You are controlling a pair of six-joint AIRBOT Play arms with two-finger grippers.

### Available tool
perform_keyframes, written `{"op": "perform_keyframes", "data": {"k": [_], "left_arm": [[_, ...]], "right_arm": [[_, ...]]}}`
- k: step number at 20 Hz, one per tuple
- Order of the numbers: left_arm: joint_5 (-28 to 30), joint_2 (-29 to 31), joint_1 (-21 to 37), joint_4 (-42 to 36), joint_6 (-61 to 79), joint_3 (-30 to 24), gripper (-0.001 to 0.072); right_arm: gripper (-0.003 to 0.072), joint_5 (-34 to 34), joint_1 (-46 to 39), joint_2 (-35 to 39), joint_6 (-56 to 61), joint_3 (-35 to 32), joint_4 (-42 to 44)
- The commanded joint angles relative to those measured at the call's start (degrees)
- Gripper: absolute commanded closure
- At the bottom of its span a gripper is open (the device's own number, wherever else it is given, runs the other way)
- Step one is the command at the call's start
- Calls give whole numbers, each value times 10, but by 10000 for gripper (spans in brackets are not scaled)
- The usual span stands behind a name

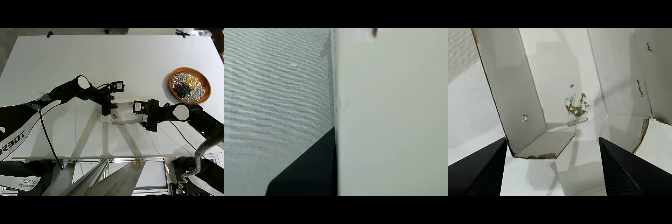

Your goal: Fold the box and place the chain.

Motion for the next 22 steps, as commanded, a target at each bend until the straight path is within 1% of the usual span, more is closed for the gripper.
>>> {"op": "perform_keyframes", "data": {"k": [1,7,12,22], "left_arm": [[0,0,0,0,0,0,696],[0,0,0,0,0,0,696],[0,0,0,0,0,0,696],[0,0,0,0,0,0,696]], "right_arm": [[57,-9,0,0,-9,0,7],[57,-7,-25,0,-24,5,13],[58,-7,-25,-1,-55,5,27],[57,-7,-25,-1,-56,5,26]]}}
